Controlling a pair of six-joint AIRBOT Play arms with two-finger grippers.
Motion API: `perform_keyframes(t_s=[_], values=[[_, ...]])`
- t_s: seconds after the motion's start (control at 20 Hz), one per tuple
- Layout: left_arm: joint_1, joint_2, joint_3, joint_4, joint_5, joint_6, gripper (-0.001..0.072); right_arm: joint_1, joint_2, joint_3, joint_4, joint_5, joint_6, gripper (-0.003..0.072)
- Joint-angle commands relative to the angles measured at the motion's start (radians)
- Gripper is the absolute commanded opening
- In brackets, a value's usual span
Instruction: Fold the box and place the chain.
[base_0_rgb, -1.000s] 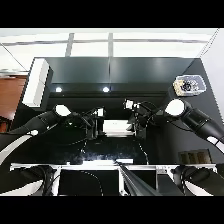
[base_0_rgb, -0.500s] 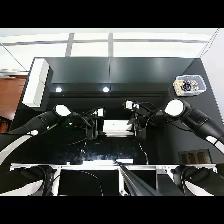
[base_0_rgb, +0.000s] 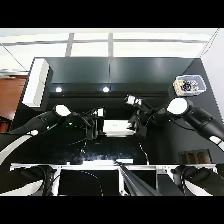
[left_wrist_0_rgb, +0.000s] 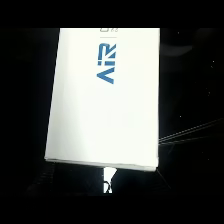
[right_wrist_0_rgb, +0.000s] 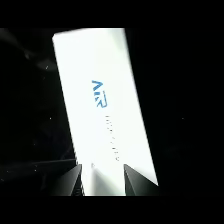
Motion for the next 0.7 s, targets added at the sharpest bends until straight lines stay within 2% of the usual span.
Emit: perform_keyframes(t_s=[0.0,0.05,0.1,0.2,0.3,0.45,0.65], values=[[0.0,0.0,0.001,0.0,0.0,0.0,0.034,-0.076,0.044,0.021,0.009,0.12,0.336,0.0249],[0.0,0.0,0.001,0.0,0.0,0.0,0.034,-0.1,0.042,0.008,0.026,0.155,0.429,0.0063],[0.0,0.0,0.001,0.0,0.0,0.0,0.034,-0.113,0.042,-0.026,0.095,0.158,0.468,0.001],[0.0,0.0,0.001,0.0,0.0,0.0,0.034,-0.104,0.039,-0.112,0.291,0.067,0.455,0.001],[0.0,0.0,0.001,0.0,0.0,0.0,0.034,-0.083,0.006,-0.149,0.413,-0.014,0.456,0.001],[0.0,0.0,0.001,0.0,0.0,0.0,0.034,-0.051,-0.077,-0.148,0.447,-0.045,0.455,0.001],[0.0,0.0,0.001,0.0,0.0,0.0,0.034,-0.044,-0.158,-0.149,0.392,-0.068,0.456,0.001]])
